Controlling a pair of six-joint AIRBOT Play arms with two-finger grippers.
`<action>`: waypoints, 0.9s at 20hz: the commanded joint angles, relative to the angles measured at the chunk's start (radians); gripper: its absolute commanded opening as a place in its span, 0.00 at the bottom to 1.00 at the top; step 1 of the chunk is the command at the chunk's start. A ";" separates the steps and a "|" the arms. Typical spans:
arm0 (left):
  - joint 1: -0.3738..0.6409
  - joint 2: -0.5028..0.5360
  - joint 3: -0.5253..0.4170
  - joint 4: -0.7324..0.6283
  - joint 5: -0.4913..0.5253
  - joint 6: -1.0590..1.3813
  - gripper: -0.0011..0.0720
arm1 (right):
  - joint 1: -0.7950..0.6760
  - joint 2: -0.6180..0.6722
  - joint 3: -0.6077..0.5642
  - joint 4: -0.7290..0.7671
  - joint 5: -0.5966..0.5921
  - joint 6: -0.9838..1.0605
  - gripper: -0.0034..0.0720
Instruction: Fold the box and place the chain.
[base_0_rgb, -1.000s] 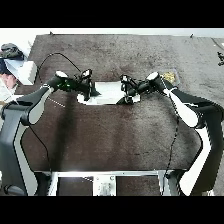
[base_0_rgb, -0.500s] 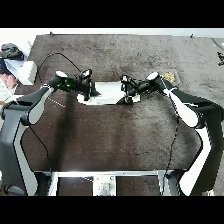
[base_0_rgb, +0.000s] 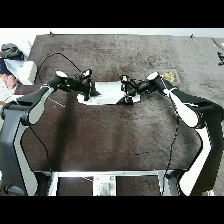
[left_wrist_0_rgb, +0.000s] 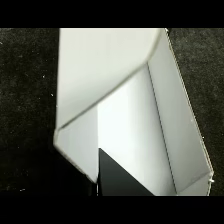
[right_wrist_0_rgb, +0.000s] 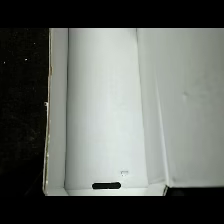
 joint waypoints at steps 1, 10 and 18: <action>0.000 -0.001 0.000 -0.002 -0.012 -0.018 0.03 | -0.001 0.000 0.001 0.000 0.000 0.000 0.63; 0.000 0.018 0.003 -0.003 -0.021 -0.018 0.50 | 0.000 0.000 0.001 0.000 0.000 0.000 0.63; 0.077 0.133 0.011 0.007 -0.164 -0.116 0.50 | 0.000 0.000 0.001 0.000 0.000 0.000 0.63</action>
